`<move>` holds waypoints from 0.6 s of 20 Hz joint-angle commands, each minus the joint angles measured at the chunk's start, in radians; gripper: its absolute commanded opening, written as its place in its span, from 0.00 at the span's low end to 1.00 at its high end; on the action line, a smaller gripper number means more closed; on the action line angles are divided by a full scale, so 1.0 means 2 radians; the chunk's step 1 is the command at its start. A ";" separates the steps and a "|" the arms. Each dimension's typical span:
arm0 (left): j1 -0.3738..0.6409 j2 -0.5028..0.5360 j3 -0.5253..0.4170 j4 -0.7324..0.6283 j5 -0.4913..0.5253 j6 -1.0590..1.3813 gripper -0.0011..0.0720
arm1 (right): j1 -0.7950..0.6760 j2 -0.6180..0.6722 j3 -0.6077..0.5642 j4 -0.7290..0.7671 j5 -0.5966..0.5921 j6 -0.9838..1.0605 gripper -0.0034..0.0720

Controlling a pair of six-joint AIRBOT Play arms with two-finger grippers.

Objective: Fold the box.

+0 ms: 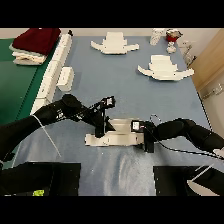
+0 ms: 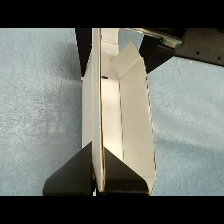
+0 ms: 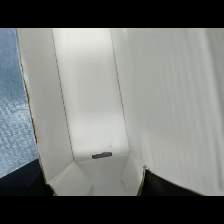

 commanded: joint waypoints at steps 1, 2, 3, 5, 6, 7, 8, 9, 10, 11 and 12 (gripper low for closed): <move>0.000 0.000 0.000 0.000 0.000 0.000 0.04 | 0.001 0.003 -0.001 0.002 0.005 -0.001 0.97; 0.000 0.000 0.000 0.000 0.000 0.000 0.04 | 0.001 0.004 -0.001 0.002 0.005 -0.001 0.97; 0.000 0.000 0.000 0.000 0.000 0.000 0.04 | 0.001 0.006 -0.001 0.002 0.005 -0.001 0.97; 0.000 0.000 0.000 0.000 0.000 0.000 0.03 | 0.001 0.011 -0.001 0.002 0.005 -0.001 0.97; 0.000 0.000 0.000 0.000 0.000 0.000 0.03 | 0.001 0.013 -0.001 0.002 0.005 -0.001 0.97; 0.000 0.000 0.000 0.000 0.000 0.000 0.03 | 0.001 0.013 -0.001 0.002 0.005 -0.001 0.97; 0.000 0.000 0.000 0.000 0.000 0.000 0.03 | 0.001 0.013 -0.001 0.002 0.005 -0.001 0.97; 0.000 0.000 0.000 0.000 0.000 0.000 0.03 | 0.001 0.012 -0.001 0.002 0.005 -0.001 0.97; 0.000 0.000 0.000 0.000 0.000 0.000 0.04 | 0.001 0.011 -0.001 0.002 0.006 -0.001 0.96; 0.000 0.000 0.000 0.000 0.000 0.000 0.03 | 0.001 0.011 -0.001 0.002 0.008 -0.001 0.96; 0.000 0.000 0.000 0.000 0.000 0.000 0.03 | 0.001 0.011 -0.001 0.002 0.010 -0.001 0.95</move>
